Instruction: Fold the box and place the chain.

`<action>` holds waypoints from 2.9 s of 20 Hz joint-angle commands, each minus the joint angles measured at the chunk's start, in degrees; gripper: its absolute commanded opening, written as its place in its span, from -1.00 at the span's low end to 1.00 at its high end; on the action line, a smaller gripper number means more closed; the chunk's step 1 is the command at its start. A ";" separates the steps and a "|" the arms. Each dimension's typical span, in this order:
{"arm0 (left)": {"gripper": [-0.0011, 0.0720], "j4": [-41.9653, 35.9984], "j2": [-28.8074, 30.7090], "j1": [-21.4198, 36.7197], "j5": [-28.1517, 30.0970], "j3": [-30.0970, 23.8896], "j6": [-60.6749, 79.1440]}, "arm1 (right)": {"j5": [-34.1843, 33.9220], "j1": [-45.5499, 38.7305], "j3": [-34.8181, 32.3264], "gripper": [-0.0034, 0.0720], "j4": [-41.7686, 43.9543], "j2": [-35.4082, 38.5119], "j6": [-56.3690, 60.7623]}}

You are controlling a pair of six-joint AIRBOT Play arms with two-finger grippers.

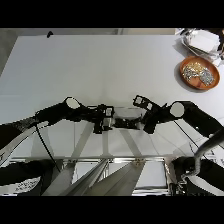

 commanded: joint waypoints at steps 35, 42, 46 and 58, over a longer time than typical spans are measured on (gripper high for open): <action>-0.12 0.02 0.00 0.02 0.02 0.07 0.00 | 2.01 -0.04 -0.02 -0.87 -3.69 0.02 -12.68; -0.12 0.02 0.00 0.02 0.00 0.07 0.00 | 5.27 -0.04 0.00 -0.87 -4.20 16.20 -7.85; -0.12 0.02 0.00 0.02 0.02 0.07 0.00 | 4.13 -0.02 0.00 -0.87 0.55 29.42 -6.86; -0.12 0.02 0.00 0.02 0.02 0.07 0.00 | 0.52 -0.02 0.00 -0.87 23.12 25.33 -6.95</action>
